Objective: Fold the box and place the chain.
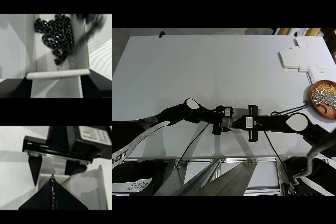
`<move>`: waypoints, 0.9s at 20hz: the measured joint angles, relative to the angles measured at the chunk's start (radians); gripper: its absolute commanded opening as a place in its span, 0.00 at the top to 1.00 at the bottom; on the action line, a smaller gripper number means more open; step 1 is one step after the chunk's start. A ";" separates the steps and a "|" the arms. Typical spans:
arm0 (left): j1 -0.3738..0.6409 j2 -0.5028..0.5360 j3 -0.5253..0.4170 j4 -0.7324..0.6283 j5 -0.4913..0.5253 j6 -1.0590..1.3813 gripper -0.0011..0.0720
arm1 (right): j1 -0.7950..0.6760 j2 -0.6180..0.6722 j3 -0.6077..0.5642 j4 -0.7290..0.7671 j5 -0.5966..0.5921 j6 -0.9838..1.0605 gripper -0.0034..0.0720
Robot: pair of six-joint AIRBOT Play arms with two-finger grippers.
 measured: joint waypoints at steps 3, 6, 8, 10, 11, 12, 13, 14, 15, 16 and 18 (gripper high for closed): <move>0.000 0.000 0.000 0.000 0.000 0.000 0.70 | 0.016 -0.034 0.000 -0.001 -0.037 0.000 0.79; 0.000 0.000 0.000 0.000 0.000 0.000 0.70 | 0.017 -0.040 0.007 -0.036 -0.067 0.000 0.79; 0.000 0.000 0.000 0.000 0.000 0.000 0.70 | -0.012 -0.023 0.016 -0.084 -0.037 0.000 0.79; 0.000 0.000 0.000 0.000 0.000 0.000 0.70 | -0.076 0.013 0.022 -0.150 0.039 0.001 0.79; 0.000 0.000 0.000 0.000 0.000 0.000 0.70 | -0.124 0.035 0.023 -0.189 0.085 0.004 0.83; 0.000 0.000 0.000 0.000 0.000 0.000 0.70 | -0.172 0.054 0.025 -0.228 0.133 0.011 0.88; 0.000 0.000 0.000 0.000 0.000 0.000 0.70 | -0.228 0.071 0.026 -0.265 0.174 0.022 0.88; 0.000 0.000 0.000 0.000 0.000 0.000 0.70 | -0.277 0.080 0.026 -0.299 0.205 0.028 0.88; 0.000 0.000 0.000 0.000 0.000 0.000 0.70 | -0.326 0.083 0.026 -0.331 0.232 0.035 0.88; 0.000 0.000 0.000 0.000 0.000 0.000 0.70 | -0.364 0.081 0.026 -0.359 0.247 0.039 0.88; 0.000 0.000 0.000 0.000 0.000 0.000 0.70 | -0.417 0.061 0.022 -0.418 0.275 0.046 0.88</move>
